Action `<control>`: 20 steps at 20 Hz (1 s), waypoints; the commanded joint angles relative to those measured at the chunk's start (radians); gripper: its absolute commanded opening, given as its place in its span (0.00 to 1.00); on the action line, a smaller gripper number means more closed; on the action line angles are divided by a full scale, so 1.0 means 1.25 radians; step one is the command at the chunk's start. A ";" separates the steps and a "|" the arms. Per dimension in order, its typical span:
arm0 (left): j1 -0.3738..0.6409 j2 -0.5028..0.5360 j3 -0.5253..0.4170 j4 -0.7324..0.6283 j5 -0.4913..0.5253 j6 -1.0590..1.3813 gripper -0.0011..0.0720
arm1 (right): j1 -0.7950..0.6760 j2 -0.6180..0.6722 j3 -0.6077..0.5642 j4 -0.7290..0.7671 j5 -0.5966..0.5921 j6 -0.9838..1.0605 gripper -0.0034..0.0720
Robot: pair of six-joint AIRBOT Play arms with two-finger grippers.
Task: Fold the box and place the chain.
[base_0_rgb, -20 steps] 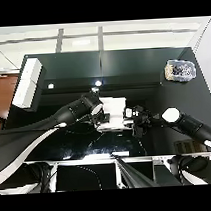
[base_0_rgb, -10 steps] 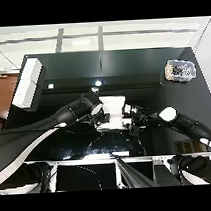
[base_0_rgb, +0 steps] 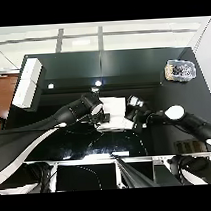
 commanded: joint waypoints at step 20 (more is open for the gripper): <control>0.001 0.000 0.000 0.004 0.018 0.002 0.06 | -0.273 -0.072 -0.107 0.065 0.210 0.810 0.10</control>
